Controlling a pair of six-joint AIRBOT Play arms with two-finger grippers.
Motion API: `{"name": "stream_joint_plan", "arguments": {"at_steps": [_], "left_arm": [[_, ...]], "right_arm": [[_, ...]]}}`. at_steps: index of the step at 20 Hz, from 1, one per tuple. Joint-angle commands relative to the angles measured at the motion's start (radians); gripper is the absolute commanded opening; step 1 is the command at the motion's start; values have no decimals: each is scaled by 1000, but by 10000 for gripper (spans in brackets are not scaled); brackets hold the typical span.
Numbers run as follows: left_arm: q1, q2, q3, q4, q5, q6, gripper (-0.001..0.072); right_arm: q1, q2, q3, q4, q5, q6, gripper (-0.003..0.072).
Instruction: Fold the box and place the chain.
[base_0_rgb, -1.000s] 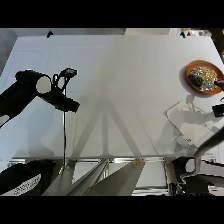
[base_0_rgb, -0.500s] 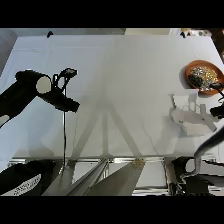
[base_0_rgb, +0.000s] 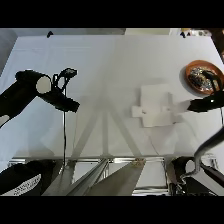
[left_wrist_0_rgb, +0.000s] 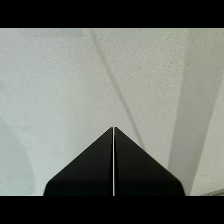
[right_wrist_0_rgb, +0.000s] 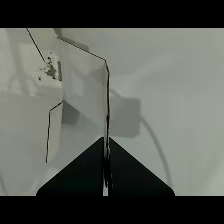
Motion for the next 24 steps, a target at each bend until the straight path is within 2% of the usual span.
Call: {"name": "stream_joint_plan", "arguments": {"at_steps": [1,5,9,10,11,12,14,16,17,20,24], "left_arm": [[0,1,0,0,0,0,10],[0,0,0,-38,24,0,10],[-1,-3,0,-135,133,27,17],[-1,-9,0,-167,140,101,124],[-1,-20,-1,-214,145,191,346],[0,-36,-1,-283,163,268,410],[3,-89,0,-519,193,444,408],[3,-169,0,-778,170,664,411],[5,-209,0,-865,162,756,412],[42,-295,1,-1050,161,953,459],[112,-376,6,-1212,130,1117,459]], "right_arm": [[129,182,-183,211,-109,-11,16],[284,364,-323,255,-233,78,16],[381,416,-346,240,-226,123,17],[394,416,-346,240,-228,124,17],[405,416,-346,240,-227,126,17],[412,416,-346,241,-227,130,17],[422,416,-346,241,-222,130,17],[422,416,-346,240,-216,129,17],[422,416,-346,240,-215,129,17],[422,416,-346,240,-199,129,17],[422,416,-346,240,-170,129,17]]}}
